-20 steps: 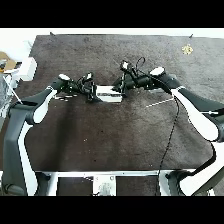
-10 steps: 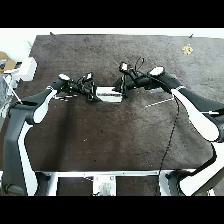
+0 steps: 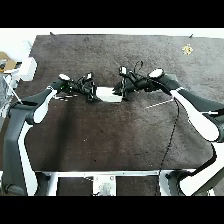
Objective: Fold the box and place the chain.
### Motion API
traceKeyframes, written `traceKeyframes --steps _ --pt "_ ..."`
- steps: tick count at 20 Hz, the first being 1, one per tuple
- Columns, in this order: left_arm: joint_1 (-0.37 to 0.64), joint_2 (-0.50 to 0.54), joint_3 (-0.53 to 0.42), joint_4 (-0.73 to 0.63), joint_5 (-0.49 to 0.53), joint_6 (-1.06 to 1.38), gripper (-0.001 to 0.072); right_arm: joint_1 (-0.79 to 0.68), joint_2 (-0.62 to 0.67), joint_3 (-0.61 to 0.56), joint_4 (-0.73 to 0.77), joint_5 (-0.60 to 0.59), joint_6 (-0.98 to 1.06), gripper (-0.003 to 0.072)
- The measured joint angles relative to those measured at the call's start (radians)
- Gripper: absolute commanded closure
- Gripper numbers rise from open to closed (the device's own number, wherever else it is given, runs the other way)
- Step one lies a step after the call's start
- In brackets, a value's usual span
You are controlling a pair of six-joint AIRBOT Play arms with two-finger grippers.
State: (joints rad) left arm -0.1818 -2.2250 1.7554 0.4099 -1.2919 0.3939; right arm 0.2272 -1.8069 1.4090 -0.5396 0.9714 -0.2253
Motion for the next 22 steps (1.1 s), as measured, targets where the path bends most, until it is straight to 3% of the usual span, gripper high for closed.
traceKeyframes --steps 8,11,12,13,22 --pt "0.0 0.0 0.0 0.001 -0.002 0.0 0.0357 0.0 0.008 -0.018 -0.017 0.018 0.023 0.0489" --pt "0.0 0.0 0.0 0.001 -0.002 0.0 0.0356 -0.002 0.025 0.0 0.067 0.032 0.026 0.0493" --pt "0.0 0.0 0.0 0.001 -0.002 0.0 0.0356 0.001 0.027 0.007 0.099 0.042 0.026 0.0542" --pt "0.0 0.0 0.0 0.001 -0.002 0.0 0.0357 0.004 0.028 0.013 0.12 0.046 0.026 0.066" --pt "0.0 0.0 0.0 0.0 -0.002 -0.001 0.0357 0.023 -0.034 0.034 0.124 0.048 0.065 0.066"
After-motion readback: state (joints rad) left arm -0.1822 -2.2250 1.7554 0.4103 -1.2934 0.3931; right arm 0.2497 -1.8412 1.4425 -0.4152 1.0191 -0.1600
